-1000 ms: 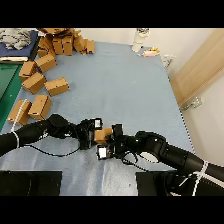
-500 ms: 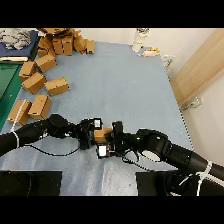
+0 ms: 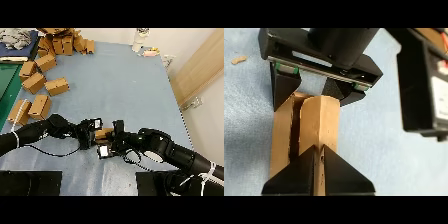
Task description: Fold the box.
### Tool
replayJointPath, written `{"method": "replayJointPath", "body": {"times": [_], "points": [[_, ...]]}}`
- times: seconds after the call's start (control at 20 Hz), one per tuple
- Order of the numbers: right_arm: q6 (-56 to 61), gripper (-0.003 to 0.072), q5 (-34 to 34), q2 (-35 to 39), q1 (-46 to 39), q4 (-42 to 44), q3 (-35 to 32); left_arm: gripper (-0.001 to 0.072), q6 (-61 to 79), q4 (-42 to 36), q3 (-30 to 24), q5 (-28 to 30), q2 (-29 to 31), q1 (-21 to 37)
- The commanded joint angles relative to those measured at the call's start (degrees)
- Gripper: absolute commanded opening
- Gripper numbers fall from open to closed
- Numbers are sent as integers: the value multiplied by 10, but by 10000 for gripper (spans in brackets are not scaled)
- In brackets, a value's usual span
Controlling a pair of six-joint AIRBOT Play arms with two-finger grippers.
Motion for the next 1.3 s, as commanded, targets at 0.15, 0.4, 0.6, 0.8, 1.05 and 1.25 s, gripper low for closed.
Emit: {"method": "replayJointPath", "body": {"times": [0.15,0.4,0.6,0.8,1.05,1.25], "points": [[0,17,4,-8,0,-3,0,463,-1,0,0,2,0,0],[0,22,50,-12,0,40,0,462,0,0,0,2,0,0],[0,92,72,-12,0,70,0,462,0,0,0,2,0,0],[0,231,71,-11,0,82,0,463,0,0,0,2,0,0],[151,254,88,69,-10,59,0,463,0,0,0,2,0,0],[477,2,133,181,-52,-9,-2,463,-1,0,0,2,0,0]]}}
